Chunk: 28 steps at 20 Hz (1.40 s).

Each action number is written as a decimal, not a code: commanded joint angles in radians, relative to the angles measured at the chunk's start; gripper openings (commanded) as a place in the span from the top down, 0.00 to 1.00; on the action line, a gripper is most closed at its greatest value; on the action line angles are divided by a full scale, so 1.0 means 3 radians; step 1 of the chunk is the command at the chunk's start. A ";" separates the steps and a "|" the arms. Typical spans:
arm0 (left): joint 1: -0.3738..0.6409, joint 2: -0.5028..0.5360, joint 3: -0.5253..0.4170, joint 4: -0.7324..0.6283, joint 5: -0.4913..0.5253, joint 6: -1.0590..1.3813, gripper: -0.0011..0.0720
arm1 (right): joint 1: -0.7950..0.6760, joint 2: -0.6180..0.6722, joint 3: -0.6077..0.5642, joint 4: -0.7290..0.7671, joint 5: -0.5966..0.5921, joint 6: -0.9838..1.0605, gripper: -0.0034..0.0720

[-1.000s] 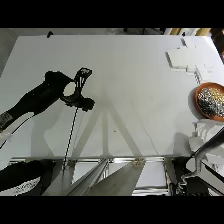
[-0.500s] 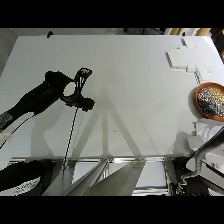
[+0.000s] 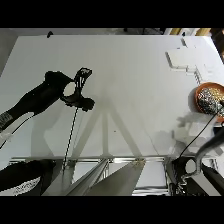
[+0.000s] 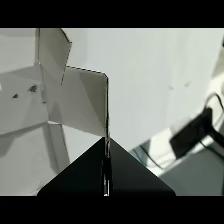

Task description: Fold the box and place the chain.

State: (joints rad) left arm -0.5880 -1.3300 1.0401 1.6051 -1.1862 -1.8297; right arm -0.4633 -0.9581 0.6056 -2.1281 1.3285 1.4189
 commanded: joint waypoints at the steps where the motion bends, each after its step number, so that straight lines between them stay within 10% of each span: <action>1: 0.0003 -0.0003 -0.0001 0.0001 0.0001 0.0000 0.29 | 0.0587 0.0562 0.0003 0.0992 0.0167 -0.0071 0.94; 9: 0.0003 -0.0003 -0.0001 0.0000 0.0003 0.0000 0.29 | 0.1560 0.1569 -0.0130 0.2263 -0.0036 -0.0058 0.94; 28: 0.0009 -0.0010 -0.0001 -0.0683 0.0969 0.0706 0.29 | 0.1935 0.0852 -0.0520 0.2538 -0.0409 -0.0443 0.94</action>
State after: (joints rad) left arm -0.5873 -1.3312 1.0397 1.5101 -0.9447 -1.7344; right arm 0.1162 -0.6426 0.4507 -1.3785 1.2083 1.3159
